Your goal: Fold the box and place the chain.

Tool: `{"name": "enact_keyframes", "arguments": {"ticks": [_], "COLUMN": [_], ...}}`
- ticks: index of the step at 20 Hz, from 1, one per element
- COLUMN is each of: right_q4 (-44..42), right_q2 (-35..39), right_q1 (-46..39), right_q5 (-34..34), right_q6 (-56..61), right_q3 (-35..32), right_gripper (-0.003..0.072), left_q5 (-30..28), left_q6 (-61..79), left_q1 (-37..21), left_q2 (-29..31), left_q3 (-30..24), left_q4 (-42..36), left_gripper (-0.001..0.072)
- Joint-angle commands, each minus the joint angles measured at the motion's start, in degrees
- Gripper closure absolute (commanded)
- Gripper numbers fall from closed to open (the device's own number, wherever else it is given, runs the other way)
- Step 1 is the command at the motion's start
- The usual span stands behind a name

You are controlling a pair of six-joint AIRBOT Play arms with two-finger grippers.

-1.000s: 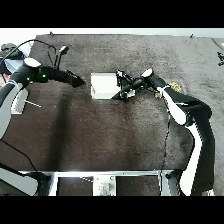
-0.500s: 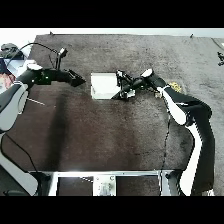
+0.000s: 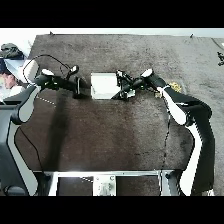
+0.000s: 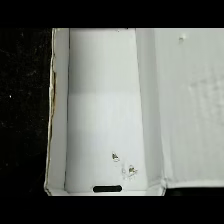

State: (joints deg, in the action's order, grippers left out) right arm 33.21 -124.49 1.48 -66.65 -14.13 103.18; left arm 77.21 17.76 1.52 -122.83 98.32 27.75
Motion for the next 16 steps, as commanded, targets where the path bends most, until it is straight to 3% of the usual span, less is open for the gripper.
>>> {"name": "enact_keyframes", "arguments": {"ticks": [1, 7, 16], "right_q4": [-0.02, -0.02, -0.02], "right_q2": [0.0, 0.0, 0.0], "right_q1": [0.02, 0.02, 0.0], "right_q5": [-0.02, -0.02, -0.02], "right_q6": [0.02, 0.02, 0.02], "right_q3": [0.02, 0.02, 0.02], "right_gripper": [0.035, 0.035, 0.035], "left_q5": [2.01, 2.82, -1.9], "left_q6": [6.84, 8.24, 7.78], "left_q1": [0.63, 0.66, 3.39], "left_q2": [-1.07, -1.07, -1.95], "left_q3": [0.24, 0.24, 0.22], "left_q4": [-0.15, -5.49, -4.22], "left_gripper": [-0.0011, -0.0011, -0.0011]}}
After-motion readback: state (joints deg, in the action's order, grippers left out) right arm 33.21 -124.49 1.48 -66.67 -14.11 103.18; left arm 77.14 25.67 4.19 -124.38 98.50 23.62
